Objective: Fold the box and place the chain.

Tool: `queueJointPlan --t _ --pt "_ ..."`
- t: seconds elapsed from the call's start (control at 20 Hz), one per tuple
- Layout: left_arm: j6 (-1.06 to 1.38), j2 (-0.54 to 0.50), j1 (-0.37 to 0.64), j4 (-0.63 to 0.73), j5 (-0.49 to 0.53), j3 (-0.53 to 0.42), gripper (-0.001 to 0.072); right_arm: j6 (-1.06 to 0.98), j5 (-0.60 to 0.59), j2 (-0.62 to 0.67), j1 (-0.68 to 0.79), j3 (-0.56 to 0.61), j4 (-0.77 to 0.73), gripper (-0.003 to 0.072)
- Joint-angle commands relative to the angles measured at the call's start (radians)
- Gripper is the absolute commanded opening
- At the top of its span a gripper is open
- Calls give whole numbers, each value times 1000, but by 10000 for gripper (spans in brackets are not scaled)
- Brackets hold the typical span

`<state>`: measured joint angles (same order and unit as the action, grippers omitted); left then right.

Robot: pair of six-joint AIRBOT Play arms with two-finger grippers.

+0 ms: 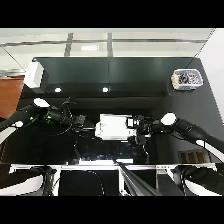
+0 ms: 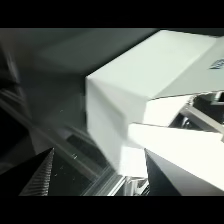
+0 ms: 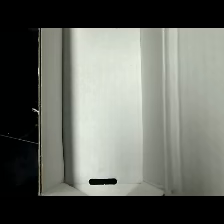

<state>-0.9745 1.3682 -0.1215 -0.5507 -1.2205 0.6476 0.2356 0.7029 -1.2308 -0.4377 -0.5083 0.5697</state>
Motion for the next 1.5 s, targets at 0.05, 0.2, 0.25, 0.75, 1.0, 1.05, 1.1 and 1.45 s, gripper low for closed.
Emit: queueJointPlan --t 0.05,0.2,0.25,0.75,1.0,1.05,1.1,1.45 --pt "2 0 -48 28 -47 33 625 0 0 0 -1 0 0 223" --pt "-29 0 -116 27 -32 55 620 0 0 0 -1 0 0 223" --pt "-51 0 -138 23 -24 67 592 -1 0 0 -1 0 0 223" --pt "-381 -1 -294 -181 21 228 485 -1 0 0 -1 0 -1 223" --pt "-575 -1 -383 -382 75 257 485 0 0 0 -1 0 -1 222" --pt "-615 -1 -402 -411 99 257 485 -1 0 0 -1 0 -1 223" --pt "-658 -1 -424 -444 126 257 485 -1 0 0 -1 0 0 222" --pt "-904 -1 -542 -708 204 259 485 0 0 0 -1 0 0 223"
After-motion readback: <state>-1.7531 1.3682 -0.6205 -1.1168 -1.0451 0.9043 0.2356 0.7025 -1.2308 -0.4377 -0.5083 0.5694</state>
